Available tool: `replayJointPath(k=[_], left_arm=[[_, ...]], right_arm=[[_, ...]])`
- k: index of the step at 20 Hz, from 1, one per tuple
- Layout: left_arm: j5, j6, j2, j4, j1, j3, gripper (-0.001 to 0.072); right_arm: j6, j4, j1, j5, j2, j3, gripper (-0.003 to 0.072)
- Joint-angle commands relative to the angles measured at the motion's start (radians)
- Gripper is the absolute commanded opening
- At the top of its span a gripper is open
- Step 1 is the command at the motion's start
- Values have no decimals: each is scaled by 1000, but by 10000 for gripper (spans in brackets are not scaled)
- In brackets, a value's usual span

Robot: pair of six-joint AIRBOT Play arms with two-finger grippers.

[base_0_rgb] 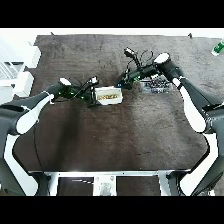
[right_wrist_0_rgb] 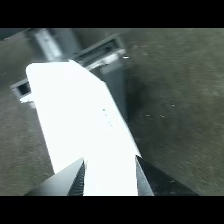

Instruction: Fold the box and place the chain.

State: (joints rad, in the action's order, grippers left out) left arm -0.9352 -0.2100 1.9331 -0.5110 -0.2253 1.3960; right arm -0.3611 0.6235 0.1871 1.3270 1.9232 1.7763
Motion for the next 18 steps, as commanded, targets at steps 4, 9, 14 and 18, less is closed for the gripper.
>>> replayJointPath(k=[4, 9, 14, 18], left_arm=[[1, 0, -1, 0, 0, 0, 467], [0, 0, -1, 0, 0, 0, 466], [0, 0, -1, 0, 0, 0, 467], [0, 0, -1, 0, 0, 0, 467]], right_arm=[[4, 112, 74, -41, 1, 5, 377], [7, 156, 99, -51, 1, 5, 483], [45, 159, 104, -51, 1, 4, 510], [86, 160, 107, -51, 1, 4, 510]])
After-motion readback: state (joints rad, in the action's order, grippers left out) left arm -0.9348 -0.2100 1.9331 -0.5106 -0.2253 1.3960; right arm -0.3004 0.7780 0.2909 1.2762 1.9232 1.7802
